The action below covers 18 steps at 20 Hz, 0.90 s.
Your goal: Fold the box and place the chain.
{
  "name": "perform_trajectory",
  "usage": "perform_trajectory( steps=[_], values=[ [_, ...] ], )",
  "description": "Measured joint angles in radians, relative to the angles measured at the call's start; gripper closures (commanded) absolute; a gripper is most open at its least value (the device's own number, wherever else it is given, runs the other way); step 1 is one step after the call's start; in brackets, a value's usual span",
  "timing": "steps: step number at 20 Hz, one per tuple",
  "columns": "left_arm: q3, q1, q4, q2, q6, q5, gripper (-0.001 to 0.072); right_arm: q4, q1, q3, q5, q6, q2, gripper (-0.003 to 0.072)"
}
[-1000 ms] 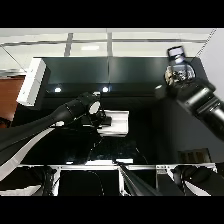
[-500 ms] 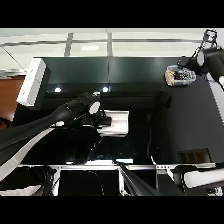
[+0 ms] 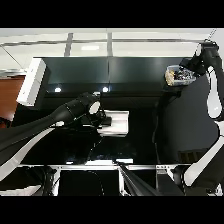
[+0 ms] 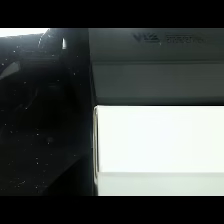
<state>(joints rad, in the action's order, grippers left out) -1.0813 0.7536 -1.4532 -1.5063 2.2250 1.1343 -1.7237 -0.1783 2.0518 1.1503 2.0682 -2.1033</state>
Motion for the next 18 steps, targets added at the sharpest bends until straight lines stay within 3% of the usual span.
perform_trajectory(
  steps=[2, 3, 5, 6, 12, 18],
  values=[
    [0.0, 0.0, 0.0, 0.0, 0.0, 0.0, 0.0685, 0.03, -0.015, 0.011, -0.006, 0.001, -0.018, -0.0004],
    [0.0, 0.0, 0.002, 0.0, 0.0, 0.0, 0.0685, 0.038, -0.021, 0.014, -0.01, 0.002, -0.026, 0.0129],
    [0.0, 0.0, 0.006, 0.0, 0.0, 0.0, 0.0685, 0.046, -0.029, 0.018, -0.011, 0.004, -0.038, 0.0587],
    [0.0, 0.0, 0.01, 0.0, 0.0, 0.0, 0.0685, 0.059, -0.03, 0.019, -0.012, 0.005, -0.039, 0.0659],
    [0.0, 0.0, 0.022, 0.0, 0.0, 0.0, 0.0685, 0.076, -0.034, 0.022, 0.007, -0.108, 0.033, 0.067],
    [0.0, 0.0, 0.026, 0.0, 0.001, 0.0, 0.0685, 0.125, -0.034, 0.021, 0.085, -0.337, 0.285, 0.067]
  ],
)
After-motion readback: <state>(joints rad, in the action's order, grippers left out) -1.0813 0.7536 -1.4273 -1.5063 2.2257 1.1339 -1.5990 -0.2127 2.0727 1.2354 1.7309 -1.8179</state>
